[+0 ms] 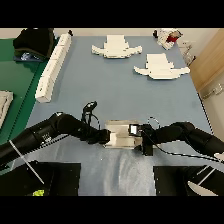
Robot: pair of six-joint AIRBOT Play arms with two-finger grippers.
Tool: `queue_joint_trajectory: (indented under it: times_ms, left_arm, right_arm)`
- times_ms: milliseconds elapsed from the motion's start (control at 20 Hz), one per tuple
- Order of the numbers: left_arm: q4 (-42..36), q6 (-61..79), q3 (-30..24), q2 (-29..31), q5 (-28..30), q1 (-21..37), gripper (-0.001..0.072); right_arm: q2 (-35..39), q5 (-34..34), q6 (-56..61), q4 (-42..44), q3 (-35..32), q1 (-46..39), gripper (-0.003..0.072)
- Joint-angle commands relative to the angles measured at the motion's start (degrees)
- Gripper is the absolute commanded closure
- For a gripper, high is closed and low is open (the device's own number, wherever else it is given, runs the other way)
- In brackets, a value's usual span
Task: Fold the box.
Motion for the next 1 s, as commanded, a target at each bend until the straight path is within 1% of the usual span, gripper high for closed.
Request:
queue_joint_trajectory:
  times_ms: [0,150,300,450,550,700,950]
  left_arm:
    - [10.58,-12.50,4.07,-3.41,-0.63,-5.20,0.0357]
    - [15.89,-18.69,7.28,-6.36,-4.02,-7.80,0.0357]
    - [21.49,-24.04,11.78,-10.25,-8.26,-10.54,0.0357]
    - [25.03,-26.01,16.48,-15.21,-12.98,-13.31,0.0358]
    - [25.88,-26.49,18.56,-18.43,-15.21,-14.56,0.0358]
    - [25.86,-26.58,19.63,-21.46,-15.34,-15.12,0.0358]
    - [27.36,-28.48,20.83,-23.67,-15.15,-15.12,0.0359]
  right_arm:
    - [-0.02,0.02,0.00,0.02,0.00,0.00,0.0176]
    - [-0.02,0.02,0.00,0.02,0.00,0.00,0.0176]
    - [-0.02,0.02,0.00,0.02,0.00,0.00,0.0176]
    - [-0.02,0.02,0.00,0.02,0.00,0.00,0.0176]
    - [-0.02,0.02,0.00,0.02,0.00,0.00,0.0176]
    - [-0.02,0.02,0.00,0.02,0.00,0.00,0.0176]
    - [-0.02,0.02,0.00,0.00,0.00,0.00,0.0176]
